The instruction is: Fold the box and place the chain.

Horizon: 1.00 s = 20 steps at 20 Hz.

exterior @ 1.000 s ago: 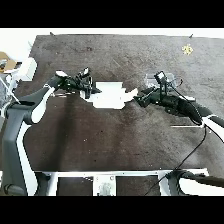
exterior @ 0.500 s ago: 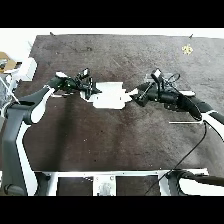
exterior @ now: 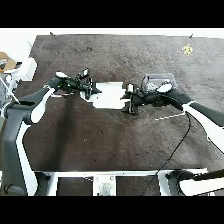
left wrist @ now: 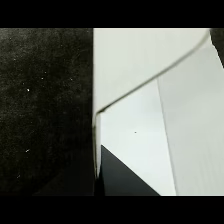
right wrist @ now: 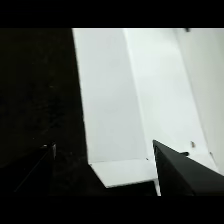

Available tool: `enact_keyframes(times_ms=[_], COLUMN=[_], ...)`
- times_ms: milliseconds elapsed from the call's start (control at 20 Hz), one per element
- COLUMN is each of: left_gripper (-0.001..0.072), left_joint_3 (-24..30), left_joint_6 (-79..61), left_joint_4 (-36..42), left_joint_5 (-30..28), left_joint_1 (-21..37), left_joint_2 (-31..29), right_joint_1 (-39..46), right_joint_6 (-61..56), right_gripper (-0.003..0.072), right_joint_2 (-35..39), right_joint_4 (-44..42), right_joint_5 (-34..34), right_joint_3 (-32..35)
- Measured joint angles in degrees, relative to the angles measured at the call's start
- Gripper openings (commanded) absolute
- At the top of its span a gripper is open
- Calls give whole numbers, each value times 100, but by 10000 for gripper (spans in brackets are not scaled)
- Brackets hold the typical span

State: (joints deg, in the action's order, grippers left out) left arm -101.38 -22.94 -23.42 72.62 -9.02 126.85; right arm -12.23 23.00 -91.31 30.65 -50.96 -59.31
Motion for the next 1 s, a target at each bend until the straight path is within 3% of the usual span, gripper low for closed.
enact_keyframes(times_ms=[550,1000], left_gripper=[11,11], left_joint_3=[0,0], left_joint_6=[0,0], left_joint_4=[-9,-9], left_joint_5=[-11,-9], left_joint_1=[0,0], left_joint_2=[0,0], right_joint_1=[-369,-157], right_joint_6=[-221,-437], right_gripper=[683,676], right_joint_2=[-238,-109], right_joint_4=[533,531], right_joint_5=[1397,1517], right_joint_3=[-79,-407])
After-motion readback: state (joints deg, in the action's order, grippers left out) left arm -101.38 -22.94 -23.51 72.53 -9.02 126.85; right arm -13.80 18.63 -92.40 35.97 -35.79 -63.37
